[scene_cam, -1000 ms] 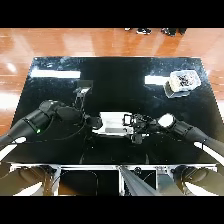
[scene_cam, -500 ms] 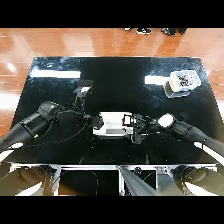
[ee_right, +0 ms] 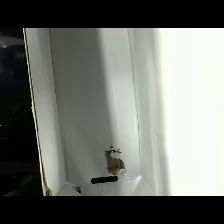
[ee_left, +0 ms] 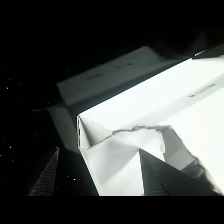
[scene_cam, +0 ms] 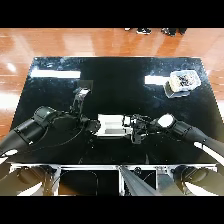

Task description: Fold the box and place the chain.

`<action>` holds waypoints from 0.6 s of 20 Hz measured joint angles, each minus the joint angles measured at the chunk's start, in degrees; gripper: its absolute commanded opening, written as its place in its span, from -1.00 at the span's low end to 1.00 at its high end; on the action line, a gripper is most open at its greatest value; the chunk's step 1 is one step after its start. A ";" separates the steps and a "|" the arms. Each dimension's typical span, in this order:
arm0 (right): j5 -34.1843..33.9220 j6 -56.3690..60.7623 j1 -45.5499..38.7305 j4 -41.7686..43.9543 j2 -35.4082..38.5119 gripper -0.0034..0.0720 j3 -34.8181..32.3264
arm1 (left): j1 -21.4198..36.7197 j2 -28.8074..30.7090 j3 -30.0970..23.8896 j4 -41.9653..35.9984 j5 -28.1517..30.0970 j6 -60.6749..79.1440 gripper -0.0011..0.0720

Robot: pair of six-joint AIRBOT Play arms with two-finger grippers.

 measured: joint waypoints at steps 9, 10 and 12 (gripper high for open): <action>-0.04 0.04 0.00 -0.09 0.00 0.57 0.02 | 6.86 1.16 -0.72 -4.39 2.89 3.85 0.70; -0.04 0.04 0.00 -0.11 0.00 0.57 0.00 | 7.69 1.18 -0.76 -5.18 3.89 4.66 0.70; -0.07 0.04 0.00 -0.09 0.00 0.57 0.00 | 9.35 1.62 -0.76 -6.73 5.53 6.34 0.70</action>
